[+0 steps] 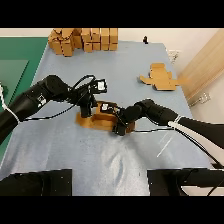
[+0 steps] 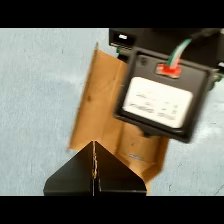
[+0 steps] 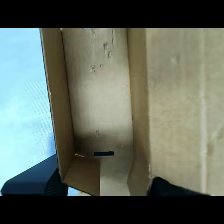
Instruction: Fold the box.
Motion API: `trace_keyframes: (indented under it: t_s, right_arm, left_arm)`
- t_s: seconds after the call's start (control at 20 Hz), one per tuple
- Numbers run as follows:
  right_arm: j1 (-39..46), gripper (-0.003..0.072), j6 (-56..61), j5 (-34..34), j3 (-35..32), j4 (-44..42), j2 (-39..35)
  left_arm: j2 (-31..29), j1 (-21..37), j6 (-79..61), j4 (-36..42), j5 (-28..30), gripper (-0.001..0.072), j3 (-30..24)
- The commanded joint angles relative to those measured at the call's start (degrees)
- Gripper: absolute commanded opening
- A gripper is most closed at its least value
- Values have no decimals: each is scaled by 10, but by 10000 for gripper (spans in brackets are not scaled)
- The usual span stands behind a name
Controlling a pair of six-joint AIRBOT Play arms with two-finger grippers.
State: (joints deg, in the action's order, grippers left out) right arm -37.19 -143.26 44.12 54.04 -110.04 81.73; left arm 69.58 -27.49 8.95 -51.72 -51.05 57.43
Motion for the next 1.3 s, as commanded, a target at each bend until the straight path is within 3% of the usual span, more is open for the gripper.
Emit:
trace_keyframes:
  t_s: [0.0, 0.3, 0.8, 1.25]
  right_arm:
    - [0, 89, -126, 0, 0, -64, 0]
    - [0, 89, -159, 17, 0, -94, 0]
    - [0, 89, -158, 40, 0, -94, 0]
    - [0, 85, -158, 40, 0, -94, 1]
  left_arm:
    - [0, 12, -6, 2, -3, 15, 0]
    - [1, 12, -79, 50, -75, 15, 0]
    - [88, -16, -84, 49, -74, 14, 0]
    - [119, -16, -98, 35, -91, 14, 0]
